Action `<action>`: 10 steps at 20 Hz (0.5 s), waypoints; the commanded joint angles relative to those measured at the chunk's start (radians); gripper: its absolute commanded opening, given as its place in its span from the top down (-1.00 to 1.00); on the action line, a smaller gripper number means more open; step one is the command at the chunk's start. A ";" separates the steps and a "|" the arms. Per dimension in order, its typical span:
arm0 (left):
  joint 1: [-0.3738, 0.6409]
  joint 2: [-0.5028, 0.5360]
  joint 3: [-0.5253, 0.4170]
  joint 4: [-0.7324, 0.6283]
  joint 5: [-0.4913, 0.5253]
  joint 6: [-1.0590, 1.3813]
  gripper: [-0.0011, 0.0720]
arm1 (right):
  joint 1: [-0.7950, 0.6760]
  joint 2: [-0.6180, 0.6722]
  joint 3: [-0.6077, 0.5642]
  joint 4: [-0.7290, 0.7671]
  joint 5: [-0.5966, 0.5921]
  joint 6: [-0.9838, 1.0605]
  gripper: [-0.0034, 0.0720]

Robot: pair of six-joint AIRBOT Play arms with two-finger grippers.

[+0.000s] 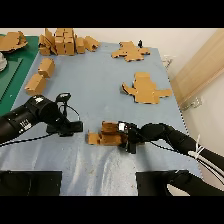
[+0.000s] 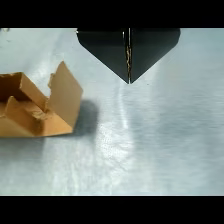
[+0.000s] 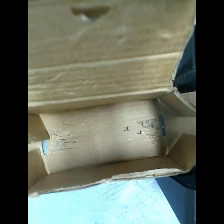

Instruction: Fold the box.

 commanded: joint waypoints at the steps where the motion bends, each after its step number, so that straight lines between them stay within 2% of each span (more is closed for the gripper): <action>1: 0.018 -0.056 -0.070 -0.201 0.130 0.100 0.94 | 0.000 0.001 -0.001 0.000 0.000 0.000 -0.40; 5: -0.013 -0.171 -0.069 -0.311 0.209 0.165 0.94 | 0.000 0.001 0.000 0.000 0.000 0.000 -0.40; 10: -0.039 -0.192 -0.069 -0.330 0.242 0.166 0.94 | 0.000 0.001 -0.001 0.000 0.000 0.000 -0.41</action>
